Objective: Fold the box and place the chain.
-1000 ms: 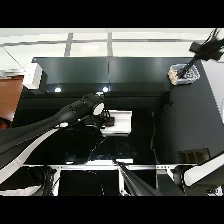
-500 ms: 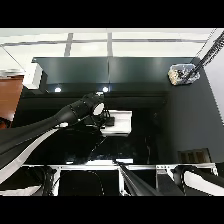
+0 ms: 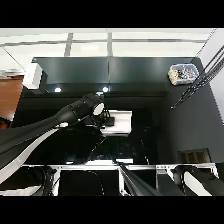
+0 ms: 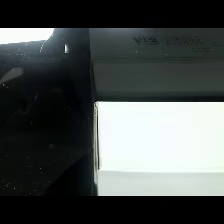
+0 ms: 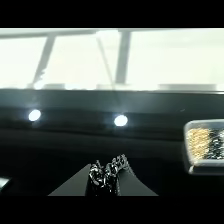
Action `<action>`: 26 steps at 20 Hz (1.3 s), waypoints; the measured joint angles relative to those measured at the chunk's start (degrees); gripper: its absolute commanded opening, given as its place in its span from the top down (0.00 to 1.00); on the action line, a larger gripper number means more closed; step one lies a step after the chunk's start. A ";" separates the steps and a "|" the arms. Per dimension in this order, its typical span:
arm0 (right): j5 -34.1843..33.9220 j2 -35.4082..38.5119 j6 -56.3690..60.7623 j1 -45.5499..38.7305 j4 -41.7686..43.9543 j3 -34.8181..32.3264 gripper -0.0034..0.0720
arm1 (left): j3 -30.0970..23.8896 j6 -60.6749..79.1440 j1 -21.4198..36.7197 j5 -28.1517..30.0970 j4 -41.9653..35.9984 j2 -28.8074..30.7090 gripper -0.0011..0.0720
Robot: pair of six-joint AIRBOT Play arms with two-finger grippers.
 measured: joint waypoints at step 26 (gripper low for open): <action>-3.23 0.00 0.20 24.33 18.75 -14.84 0.94 | 0.00 0.00 0.00 -0.37 0.00 0.00 0.95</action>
